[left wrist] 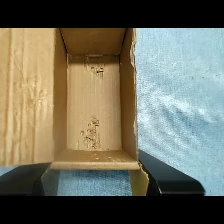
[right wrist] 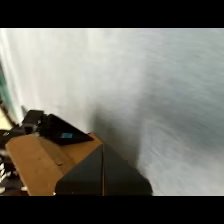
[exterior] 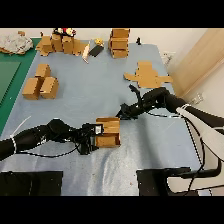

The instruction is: Fold the box.

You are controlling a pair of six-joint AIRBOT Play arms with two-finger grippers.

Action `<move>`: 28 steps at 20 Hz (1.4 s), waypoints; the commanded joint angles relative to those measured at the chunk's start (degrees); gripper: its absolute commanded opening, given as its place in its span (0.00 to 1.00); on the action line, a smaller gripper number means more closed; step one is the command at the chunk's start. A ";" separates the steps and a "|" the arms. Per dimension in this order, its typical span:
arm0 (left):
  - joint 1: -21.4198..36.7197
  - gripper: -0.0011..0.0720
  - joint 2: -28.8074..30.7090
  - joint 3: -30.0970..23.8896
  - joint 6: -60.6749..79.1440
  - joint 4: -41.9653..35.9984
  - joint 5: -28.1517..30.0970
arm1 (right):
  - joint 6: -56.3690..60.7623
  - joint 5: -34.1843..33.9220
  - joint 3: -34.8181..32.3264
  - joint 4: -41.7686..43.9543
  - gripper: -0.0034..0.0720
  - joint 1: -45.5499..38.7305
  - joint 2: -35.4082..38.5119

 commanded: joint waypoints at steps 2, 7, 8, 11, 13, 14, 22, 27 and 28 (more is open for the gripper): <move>0.02 0.52 -0.02 0.00 0.02 0.00 0.02 | -16.65 -6.16 -0.26 8.48 0.05 3.63 -2.01; 0.02 0.52 -0.02 0.00 0.02 0.00 0.00 | -24.04 3.17 -9.55 8.13 0.05 7.87 9.73; 0.02 0.52 -0.02 0.00 0.02 0.00 0.00 | -25.64 6.58 -12.59 7.87 0.05 8.79 13.38; 0.02 0.52 -0.02 0.00 0.02 0.00 0.00 | -28.50 16.20 -20.22 5.22 0.06 12.74 23.17; 0.02 0.52 -0.02 0.00 0.00 0.00 0.00 | -29.49 22.69 -23.71 2.56 0.11 16.37 28.20; 0.02 0.52 -0.02 0.00 0.02 0.00 0.00 | -29.44 24.70 -24.46 1.09 0.11 17.88 30.18; 0.02 0.52 -0.02 0.00 0.02 0.00 0.00 | -30.21 26.40 -24.24 -19.80 0.63 26.05 35.69; 0.02 0.52 -0.02 0.00 0.02 0.00 0.00 | -36.52 27.67 -24.02 -22.18 0.68 28.79 35.69; 0.02 0.52 -0.02 0.00 0.00 -0.02 0.00 | -36.52 27.65 -23.65 -22.36 0.68 29.40 35.69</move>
